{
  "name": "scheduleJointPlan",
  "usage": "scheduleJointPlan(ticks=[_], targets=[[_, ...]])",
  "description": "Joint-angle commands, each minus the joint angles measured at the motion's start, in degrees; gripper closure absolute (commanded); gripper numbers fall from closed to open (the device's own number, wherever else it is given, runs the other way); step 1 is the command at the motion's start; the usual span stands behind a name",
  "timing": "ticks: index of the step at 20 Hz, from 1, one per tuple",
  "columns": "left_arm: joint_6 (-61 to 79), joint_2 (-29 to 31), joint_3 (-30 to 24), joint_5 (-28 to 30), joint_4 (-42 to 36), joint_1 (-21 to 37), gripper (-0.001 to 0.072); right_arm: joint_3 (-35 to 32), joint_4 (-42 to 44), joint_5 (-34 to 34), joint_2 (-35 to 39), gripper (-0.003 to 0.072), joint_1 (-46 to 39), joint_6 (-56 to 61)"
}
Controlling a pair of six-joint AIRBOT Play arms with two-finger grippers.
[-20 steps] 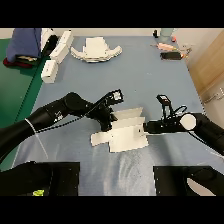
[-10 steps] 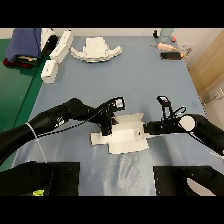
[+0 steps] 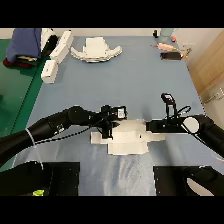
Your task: Fold the box.
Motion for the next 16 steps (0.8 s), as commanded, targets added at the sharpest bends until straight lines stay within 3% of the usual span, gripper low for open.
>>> scheduleJointPlan(ticks=[1,5,9,16], targets=[[2.01,3.02,-0.2,0.09,0.02,-0.52,0.07,-0.02,-4.15,-2.6,0.55,0.0685,0.0,5.22],[4.94,3.21,-0.46,1.46,0.74,-0.52,0.07,-0.02,-4.11,-6.1,0.55,0.0685,0.0,6.14],[4.22,3.19,-4.37,5.03,-0.35,-0.63,0.07,-0.02,-4.11,-7.41,0.55,0.0685,0.02,7.61],[3.91,3.19,-7.56,7.61,-2.21,-4.96,0.07,-0.02,-4.0,-9.51,0.55,0.0685,0.02,7.8]])
